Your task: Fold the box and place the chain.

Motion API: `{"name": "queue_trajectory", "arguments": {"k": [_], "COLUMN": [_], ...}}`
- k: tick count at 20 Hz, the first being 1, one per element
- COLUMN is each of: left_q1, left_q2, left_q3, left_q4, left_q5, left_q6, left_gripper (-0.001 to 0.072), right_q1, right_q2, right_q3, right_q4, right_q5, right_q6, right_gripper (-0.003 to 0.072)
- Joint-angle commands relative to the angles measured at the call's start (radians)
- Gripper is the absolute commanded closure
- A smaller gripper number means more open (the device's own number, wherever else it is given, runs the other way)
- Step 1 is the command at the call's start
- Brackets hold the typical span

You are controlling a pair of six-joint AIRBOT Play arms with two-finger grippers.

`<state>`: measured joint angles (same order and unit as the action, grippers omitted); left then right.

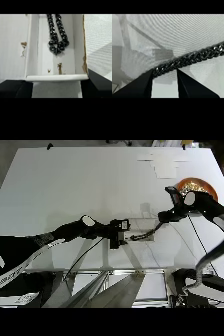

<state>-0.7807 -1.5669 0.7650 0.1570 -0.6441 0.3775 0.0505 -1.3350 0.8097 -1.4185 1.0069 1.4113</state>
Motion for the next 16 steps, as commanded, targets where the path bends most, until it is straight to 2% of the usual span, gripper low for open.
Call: {"name": "queue_trajectory", "arguments": {"k": [1,4,6,9,12,16], "left_q1": [0.000,0.000,0.000,0.000,0.000,0.000], "left_q2": [0.000,0.000,0.000,0.000,0.000,0.000], "left_q3": [0.000,0.000,0.000,0.000,0.000,0.000], "left_q4": [0.000,0.000,0.000,0.000,0.000,0.000], "left_q5": [0.000,0.000,0.000,0.000,0.000,0.000], "left_q6": [0.000,0.000,0.000,0.000,0.000,0.000], "left_gripper": [0.0538,0.0538,0.0538,0.0538,0.0538,0.0538], "right_q1": [-0.001,-0.001,-0.001,-0.001,-0.001,-0.001], "right_q2": [-0.022,-0.024,-0.024,-0.024,-0.024,0.008], "right_q3": [-0.001,-0.001,-0.001,-0.001,-0.001,-0.001], "right_q4": [0.001,0.001,0.002,0.002,0.002,0.001], "right_q5": [-0.025,-0.039,-0.043,-0.041,-0.015,0.019], "right_q6": [0.003,0.002,0.003,0.003,0.002,-0.003], "right_gripper": [0.0394,0.0407,0.0493,0.0516,0.0649,0.0650]}}
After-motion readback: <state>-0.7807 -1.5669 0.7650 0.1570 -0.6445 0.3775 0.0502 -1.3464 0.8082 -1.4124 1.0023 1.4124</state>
